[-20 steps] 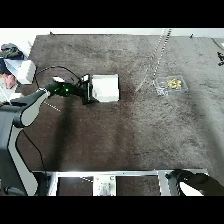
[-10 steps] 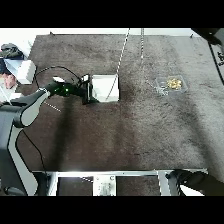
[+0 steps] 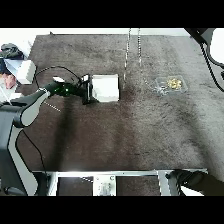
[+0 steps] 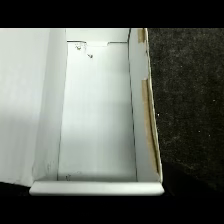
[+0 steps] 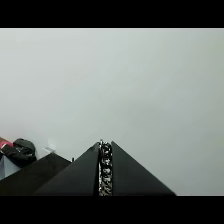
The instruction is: Fold the box and place the chain.
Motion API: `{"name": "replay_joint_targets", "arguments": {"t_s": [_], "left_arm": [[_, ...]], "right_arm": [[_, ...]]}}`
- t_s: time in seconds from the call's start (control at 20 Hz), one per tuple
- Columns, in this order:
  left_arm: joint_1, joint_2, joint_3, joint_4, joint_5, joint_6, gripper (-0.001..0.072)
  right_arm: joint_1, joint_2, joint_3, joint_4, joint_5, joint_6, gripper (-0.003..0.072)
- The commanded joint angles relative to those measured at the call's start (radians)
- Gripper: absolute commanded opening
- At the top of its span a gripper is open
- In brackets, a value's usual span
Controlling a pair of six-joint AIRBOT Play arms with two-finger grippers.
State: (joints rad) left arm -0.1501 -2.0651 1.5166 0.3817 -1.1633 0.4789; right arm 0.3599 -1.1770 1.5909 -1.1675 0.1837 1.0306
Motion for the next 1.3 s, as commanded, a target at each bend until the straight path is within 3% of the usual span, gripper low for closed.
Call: {"name": "replay_joint_targets", "arguments": {"t_s": [0.0, 0.55, 0.9, 1.05, 1.25], "left_arm": [[0.000, 0.001, 0.000, 0.000, 0.000, 0.000, 0.0347], [0.000, 0.001, 0.000, 0.000, 0.000, 0.000, 0.0348], [0.000, 0.001, 0.000, 0.000, 0.000, 0.000, 0.0347], [0.000, 0.001, 0.000, 0.000, 0.000, 0.000, 0.0348], [0.000, 0.001, 0.000, 0.000, 0.000, 0.000, 0.0348]], "right_arm": [[0.002, -0.002, 0.001, 0.006, -0.021, 0.002, -0.0030], [0.010, -0.078, 0.001, 0.058, -0.052, 0.002, -0.0030], [0.017, -0.146, 0.001, 0.058, -0.013, 0.007, -0.0030], [0.017, -0.182, 0.000, 0.058, 0.076, 0.033, -0.0030], [0.017, -0.237, -0.002, 0.057, 0.303, 0.047, -0.0030]]}}
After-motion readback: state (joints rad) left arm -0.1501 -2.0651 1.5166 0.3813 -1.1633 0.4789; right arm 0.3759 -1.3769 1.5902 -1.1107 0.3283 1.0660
